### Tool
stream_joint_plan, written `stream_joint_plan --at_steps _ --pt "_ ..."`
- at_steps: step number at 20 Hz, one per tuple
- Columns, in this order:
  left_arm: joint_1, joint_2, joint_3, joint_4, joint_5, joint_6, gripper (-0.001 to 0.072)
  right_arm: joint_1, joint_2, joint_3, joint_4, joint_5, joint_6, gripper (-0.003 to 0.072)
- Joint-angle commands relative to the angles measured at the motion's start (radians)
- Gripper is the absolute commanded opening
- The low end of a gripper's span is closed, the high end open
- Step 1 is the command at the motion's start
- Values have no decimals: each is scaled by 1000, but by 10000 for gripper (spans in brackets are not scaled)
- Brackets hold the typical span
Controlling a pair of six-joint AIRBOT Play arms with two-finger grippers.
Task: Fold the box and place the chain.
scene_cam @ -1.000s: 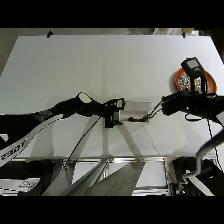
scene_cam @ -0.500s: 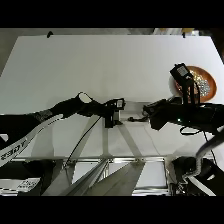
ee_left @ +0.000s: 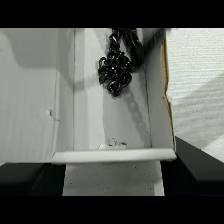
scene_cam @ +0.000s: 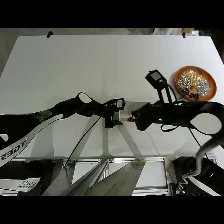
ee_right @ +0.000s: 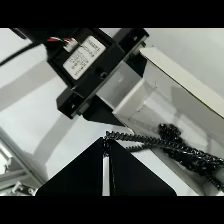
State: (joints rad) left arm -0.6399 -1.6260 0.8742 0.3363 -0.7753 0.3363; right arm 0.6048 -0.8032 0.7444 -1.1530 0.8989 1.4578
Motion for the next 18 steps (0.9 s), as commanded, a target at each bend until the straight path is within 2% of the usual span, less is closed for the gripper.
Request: stream_joint_plan --at_steps 1,2,4,5,10,13,16,18 --pt "0 1 0 0 0 0 272 7 -92 0 -25 3 0 20" --pt "0 0 0 0 0 0 272 7 -113 0 -31 5 0 24" --pt "0 0 0 0 0 0 272 7 -142 0 -40 4 0 131" --pt "0 1 0 0 0 0 272 6 -143 0 -45 3 0 138" --pt "0 1 0 0 0 0 272 -61 -85 58 -56 80 -1 136" --pt "0 1 0 0 0 0 272 -174 -30 105 -142 152 -2 109" --pt "0 0 0 0 0 0 272 -308 -32 92 -230 230 -13 108" --pt "0 1 0 0 0 0 272 -388 -61 47 -251 216 -27 107"
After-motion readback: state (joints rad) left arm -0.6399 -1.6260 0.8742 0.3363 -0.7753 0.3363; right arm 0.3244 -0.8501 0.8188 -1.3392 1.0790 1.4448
